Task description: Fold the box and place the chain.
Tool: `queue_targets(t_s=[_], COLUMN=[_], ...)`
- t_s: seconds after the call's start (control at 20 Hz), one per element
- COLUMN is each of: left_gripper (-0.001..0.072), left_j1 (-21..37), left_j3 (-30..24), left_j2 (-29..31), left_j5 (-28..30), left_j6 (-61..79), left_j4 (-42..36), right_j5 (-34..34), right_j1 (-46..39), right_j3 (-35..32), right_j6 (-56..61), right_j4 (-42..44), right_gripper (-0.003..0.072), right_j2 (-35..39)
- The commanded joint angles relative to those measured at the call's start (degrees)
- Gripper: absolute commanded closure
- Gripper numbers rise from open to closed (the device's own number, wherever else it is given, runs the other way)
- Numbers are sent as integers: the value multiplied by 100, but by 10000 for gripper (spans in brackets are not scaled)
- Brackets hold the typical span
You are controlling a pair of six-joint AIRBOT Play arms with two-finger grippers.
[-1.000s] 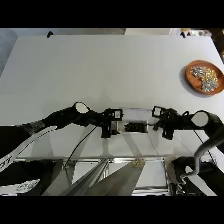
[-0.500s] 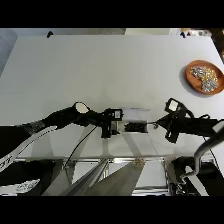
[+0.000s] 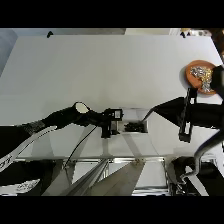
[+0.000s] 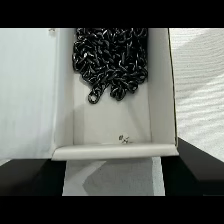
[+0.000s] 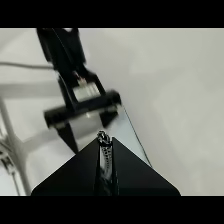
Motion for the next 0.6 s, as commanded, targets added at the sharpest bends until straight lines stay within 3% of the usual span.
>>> queue_targets(t_s=[0.0, 0.35, 0.55], left_gripper=[436, 436, 436], left_j1=[4, 4, 4], left_j3=[0, 0, 0], left_j2=[2, 2, 2], left_j5=[0, 0, 0], left_j6=[2, 0, 0], left_j4=[0, 0, 0], right_j5=[81, -184, -201], right_j1=[299, 1414, 1488], right_j3=[282, 282, 280], right_j6=[42, 136, 146], right_j4=[437, 33, -332], right_gripper=[666, 666, 666], right_j2=[-243, -1436, -1624])
